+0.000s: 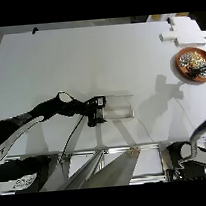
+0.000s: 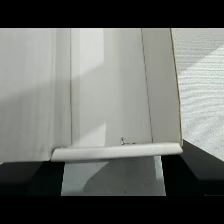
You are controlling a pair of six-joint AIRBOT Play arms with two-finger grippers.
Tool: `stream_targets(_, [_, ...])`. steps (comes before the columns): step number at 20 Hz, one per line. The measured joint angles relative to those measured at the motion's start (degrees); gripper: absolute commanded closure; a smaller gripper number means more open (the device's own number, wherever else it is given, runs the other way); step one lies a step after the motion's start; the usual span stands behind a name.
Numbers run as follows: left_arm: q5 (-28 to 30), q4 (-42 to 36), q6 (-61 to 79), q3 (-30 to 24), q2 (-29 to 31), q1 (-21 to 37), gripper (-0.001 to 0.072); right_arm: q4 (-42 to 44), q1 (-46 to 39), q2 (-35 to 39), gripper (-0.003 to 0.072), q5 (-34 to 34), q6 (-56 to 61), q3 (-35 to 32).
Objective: Fold the box and place the chain.
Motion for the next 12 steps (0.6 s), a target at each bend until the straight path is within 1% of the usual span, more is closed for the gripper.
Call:
stream_targets(4, [0.0, 0.0, 0.0, 0.0, 0.0, 0.0, 0.0675, 10.8, 0.02, 8.31, 0.0663, 8.66, -3.08, 0.0])
stream_targets(6, [0.0, 0.0, 0.0, 0.0, 0.0, 0.0, 0.0675, 16.06, 0.02, 12.15, 0.0663, 11.74, -4.39, 0.0])
stream_targets(9, [0.0, 0.0, -0.02, 0.0, 0.0, 0.0, 0.0675, 21.33, 1.09, 17.79, 0.0663, 14.27, -5.4, 0.0])
stream_targets(12, [0.0, 0.0, -0.02, 0.0, 0.0, 0.0, 0.0675, 23.71, 6.34, 23.04, 0.0663, 15.28, -5.9, -0.35])
